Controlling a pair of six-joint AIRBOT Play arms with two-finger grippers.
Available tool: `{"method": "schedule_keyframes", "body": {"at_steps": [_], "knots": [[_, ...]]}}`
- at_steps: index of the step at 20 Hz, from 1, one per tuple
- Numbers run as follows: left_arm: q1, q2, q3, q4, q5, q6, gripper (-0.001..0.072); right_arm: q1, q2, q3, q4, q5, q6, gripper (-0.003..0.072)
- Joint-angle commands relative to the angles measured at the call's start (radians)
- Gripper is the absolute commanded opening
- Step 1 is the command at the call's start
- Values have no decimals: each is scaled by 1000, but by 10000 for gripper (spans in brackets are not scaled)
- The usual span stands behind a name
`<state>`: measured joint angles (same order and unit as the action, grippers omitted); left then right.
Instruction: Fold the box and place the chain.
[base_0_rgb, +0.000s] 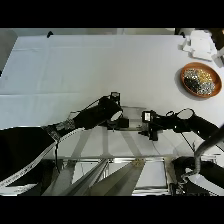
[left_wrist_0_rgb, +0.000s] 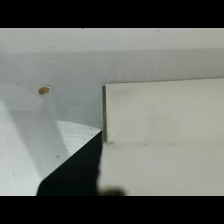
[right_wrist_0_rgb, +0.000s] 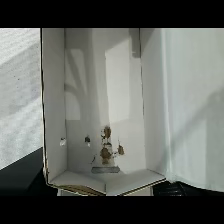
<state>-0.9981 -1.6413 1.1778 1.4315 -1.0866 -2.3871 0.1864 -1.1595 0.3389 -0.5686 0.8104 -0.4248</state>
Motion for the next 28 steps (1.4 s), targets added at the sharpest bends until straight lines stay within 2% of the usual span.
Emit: {"method": "schedule_keyframes", "body": {"at_steps": [1,4,5,7,8,21,25,26,27,28], "knots": [[-1,-1,0,-1,5,5,4,0,0,0,0,2,1,414],[-1,-1,0,-1,5,5,5,0,0,0,1,2,1,414],[-1,0,0,-2,5,5,40,0,0,0,1,2,1,414],[0,4,0,-2,0,8,201,0,0,0,0,1,1,414],[0,10,0,0,-4,9,219,0,0,0,1,2,1,414],[52,147,0,-2,-16,174,220,0,0,0,1,2,1,414],[104,225,0,-6,-90,376,236,0,0,0,0,2,1,414],[121,253,0,-7,-121,467,306,0,0,0,0,2,1,414],[139,282,-1,-7,-146,568,425,0,0,0,0,1,1,414],[160,314,-3,-8,-156,678,502,0,0,0,1,2,1,414]]}}
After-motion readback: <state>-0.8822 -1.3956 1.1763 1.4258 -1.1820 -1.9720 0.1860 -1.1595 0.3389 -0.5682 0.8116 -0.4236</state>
